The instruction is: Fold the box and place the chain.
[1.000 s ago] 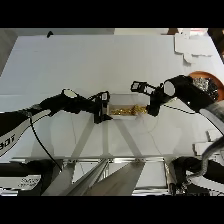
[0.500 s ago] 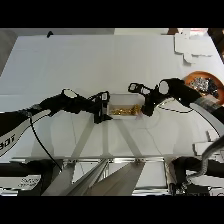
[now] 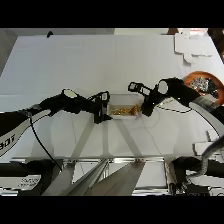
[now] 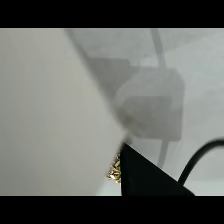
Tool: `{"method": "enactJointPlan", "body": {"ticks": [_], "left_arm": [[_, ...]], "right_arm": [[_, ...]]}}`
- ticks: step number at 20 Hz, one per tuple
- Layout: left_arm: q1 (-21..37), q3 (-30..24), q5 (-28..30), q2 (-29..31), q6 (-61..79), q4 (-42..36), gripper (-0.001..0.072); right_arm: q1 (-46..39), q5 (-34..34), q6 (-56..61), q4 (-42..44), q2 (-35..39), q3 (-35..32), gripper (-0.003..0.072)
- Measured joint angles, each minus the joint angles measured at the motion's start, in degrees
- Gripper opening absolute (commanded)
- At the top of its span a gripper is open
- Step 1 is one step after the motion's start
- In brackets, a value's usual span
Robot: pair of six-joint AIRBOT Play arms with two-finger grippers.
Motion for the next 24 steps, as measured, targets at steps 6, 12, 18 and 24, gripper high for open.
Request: {"method": "enactJointPlan", "body": {"ticks": [6, 12, 18, 24], "left_arm": [[0.0, 0.0, 0.0, 0.0, 0.0, 0.0, 0.0276], [0.0, 0.0, -0.1, 0.0, 0.0, 0.0, 0.0276], [0.0, 0.0, -0.2, 0.0, 0.0, 0.0, 0.0276], [0.0, 0.0, -0.2, 0.0, 0.0, 0.0, 0.0276]], "right_arm": [[0.0, 1.1, 5.2, 0.5, 10.2, 0.2, 0.0003], [0.0, 1.4, 7.9, 9.4, 20.4, 0.3, 0.0003], [3.2, -0.9, 9.9, 16.9, 23.7, 0.2, 0.0002], [11.8, -9.3, 12.9, 18.3, 23.8, 0.2, 0.0002]]}}
